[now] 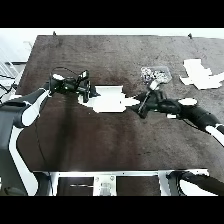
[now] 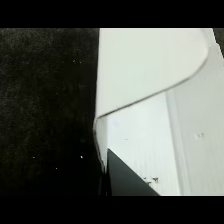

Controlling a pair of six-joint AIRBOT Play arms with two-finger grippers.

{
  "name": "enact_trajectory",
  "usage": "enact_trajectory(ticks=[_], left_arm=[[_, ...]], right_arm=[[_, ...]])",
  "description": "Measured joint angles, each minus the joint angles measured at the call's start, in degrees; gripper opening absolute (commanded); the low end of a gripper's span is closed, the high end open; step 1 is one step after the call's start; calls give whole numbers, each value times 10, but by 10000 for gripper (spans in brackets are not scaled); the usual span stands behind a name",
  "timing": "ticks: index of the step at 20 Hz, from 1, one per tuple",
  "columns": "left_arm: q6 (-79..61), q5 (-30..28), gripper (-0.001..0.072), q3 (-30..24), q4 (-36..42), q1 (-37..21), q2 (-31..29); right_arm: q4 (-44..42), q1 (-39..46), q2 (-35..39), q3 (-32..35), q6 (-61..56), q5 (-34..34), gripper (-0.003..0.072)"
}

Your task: Fold the box and place the chain.

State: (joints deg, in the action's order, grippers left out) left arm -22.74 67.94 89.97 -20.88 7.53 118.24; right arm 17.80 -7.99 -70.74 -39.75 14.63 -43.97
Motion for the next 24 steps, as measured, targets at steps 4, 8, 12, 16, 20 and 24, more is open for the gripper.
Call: enact_trajectory(ticks=[4, 8, 12, 16, 20, 24], left_arm=[[0, 0, 19, 0, 0, 0, 0], [0, 0, 19, 0, 0, 0, 0], [0, 0, 19, 0, 0, 0, 0], [0, 0, 19, 0, 0, 0, 0], [0, 0, 19, 0, 0, 0, 0], [0, 0, 19, 0, 0, 0, 0]], right_arm=[[63, -55, -8, -1, 17, 54, 638], [84, -74, -45, -19, 23, 80, 638], [96, -83, -92, -55, 25, 77, 638], [118, -97, -117, -74, 25, 70, 638], [129, -103, -139, -92, 26, 72, 638], [132, -103, -155, -120, 26, 85, 638]])
